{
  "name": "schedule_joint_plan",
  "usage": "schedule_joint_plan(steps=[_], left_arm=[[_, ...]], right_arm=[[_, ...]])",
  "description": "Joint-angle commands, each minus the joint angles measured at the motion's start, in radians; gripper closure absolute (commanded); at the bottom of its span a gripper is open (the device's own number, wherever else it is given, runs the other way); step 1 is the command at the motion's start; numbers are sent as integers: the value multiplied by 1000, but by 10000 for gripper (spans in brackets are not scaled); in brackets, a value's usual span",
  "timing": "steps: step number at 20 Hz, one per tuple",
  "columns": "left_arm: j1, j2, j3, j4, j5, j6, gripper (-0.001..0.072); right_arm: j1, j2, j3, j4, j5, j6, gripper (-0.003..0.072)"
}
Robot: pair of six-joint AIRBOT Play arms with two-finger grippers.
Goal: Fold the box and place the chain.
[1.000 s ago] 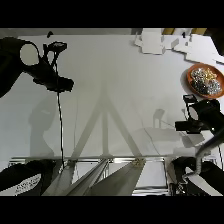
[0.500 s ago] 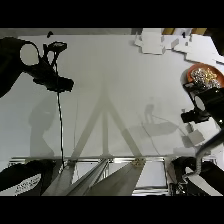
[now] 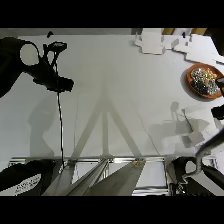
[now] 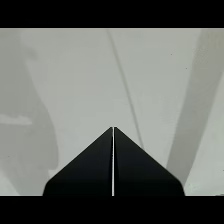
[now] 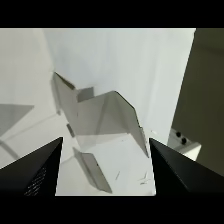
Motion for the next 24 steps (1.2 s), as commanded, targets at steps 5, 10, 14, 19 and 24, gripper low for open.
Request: schedule_joint_plan(steps=[5, 10, 14, 19, 24], left_arm=[[1, 1, 0, 0, 1, 0, 697], [1, 1, 0, 0, 0, 0, 697], [1, 1, 0, 0, 0, 0, 697], [1, 0, 0, 0, 0, 0, 697], [1, 0, 0, 0, 0, 0, 697]], right_arm=[[-180, -169, 68, -87, -17, -35, 234], [-220, -219, 69, -74, -29, -38, 441], [-180, -219, 69, -3, 17, -50, 657], [18, -124, 69, 55, 96, -83, 671], [224, 87, 43, 615, 74, -137, 672]])
